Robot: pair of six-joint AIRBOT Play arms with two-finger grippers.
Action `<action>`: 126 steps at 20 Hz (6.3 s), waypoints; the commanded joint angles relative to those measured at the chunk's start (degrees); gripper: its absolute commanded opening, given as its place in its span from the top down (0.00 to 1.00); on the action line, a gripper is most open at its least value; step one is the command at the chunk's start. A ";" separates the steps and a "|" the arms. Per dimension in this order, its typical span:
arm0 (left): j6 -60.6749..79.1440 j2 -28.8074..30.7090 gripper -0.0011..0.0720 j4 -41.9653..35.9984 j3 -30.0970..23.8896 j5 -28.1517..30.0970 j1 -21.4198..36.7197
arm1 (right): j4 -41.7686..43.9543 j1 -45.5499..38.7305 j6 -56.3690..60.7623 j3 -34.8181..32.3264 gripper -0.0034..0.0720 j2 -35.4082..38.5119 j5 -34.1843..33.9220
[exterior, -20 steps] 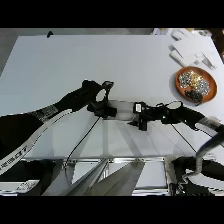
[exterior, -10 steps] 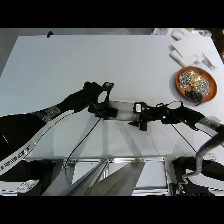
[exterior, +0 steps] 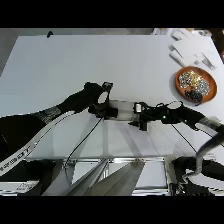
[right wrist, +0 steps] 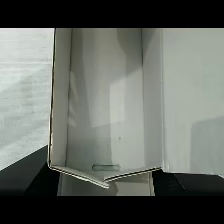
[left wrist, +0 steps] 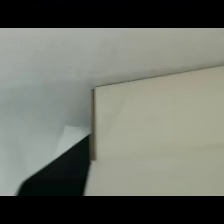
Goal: Fold the box and place the chain.
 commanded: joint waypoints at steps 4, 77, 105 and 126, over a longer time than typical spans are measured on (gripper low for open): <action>-0.35 4.28 0.60 0.63 0.09 -0.28 1.09 | 0.13 0.02 0.22 0.02 0.45 0.02 -0.02; 150.90 3.06 0.94 -55.47 -23.93 10.67 21.75 | 0.13 0.02 0.22 0.02 0.45 0.02 -0.02; 150.90 3.06 0.94 -55.49 -23.93 10.62 21.73 | -13.51 0.00 17.11 0.02 0.04 10.03 -3.30; 150.90 3.06 0.94 -55.49 -23.93 10.60 21.73 | 8.81 8.13 28.02 0.02 0.93 18.49 -12.22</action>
